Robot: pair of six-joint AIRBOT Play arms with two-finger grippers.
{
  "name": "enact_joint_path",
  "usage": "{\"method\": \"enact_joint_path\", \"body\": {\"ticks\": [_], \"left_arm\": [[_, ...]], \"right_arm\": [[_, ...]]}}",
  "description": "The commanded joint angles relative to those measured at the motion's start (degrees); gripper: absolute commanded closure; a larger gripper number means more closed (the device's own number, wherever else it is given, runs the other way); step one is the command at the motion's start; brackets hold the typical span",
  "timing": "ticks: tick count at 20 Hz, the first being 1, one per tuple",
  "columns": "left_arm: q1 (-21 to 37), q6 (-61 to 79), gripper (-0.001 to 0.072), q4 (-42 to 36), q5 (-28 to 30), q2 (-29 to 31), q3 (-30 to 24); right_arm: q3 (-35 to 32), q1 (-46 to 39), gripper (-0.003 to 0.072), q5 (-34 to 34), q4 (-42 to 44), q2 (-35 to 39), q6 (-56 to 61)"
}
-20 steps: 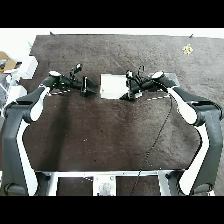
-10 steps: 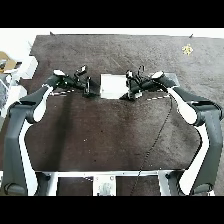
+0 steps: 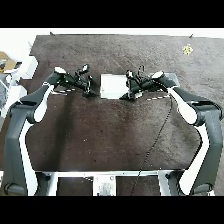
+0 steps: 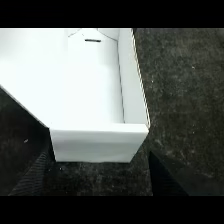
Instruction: Fold the box and place the chain.
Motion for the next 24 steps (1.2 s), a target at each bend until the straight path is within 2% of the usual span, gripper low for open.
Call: {"method": "enact_joint_path", "body": {"ticks": [1,14,24], "left_arm": [[-0.2,-0.5,-0.0009,0.7,0.0,0.0,0.2],[-4.5,-0.3,-0.0008,1.1,6.7,-0.6,-0.1],[-4.8,0.1,-0.0008,-0.7,6.8,-1.9,-0.1]], "right_arm": [[0.0,0.0,0.0301,0.0,0.0,0.0,0.0],[0.0,0.0,0.0301,0.0,0.0,0.0,0.0],[0.0,0.0,0.0301,0.0,0.0,0.0,0.0]]}}
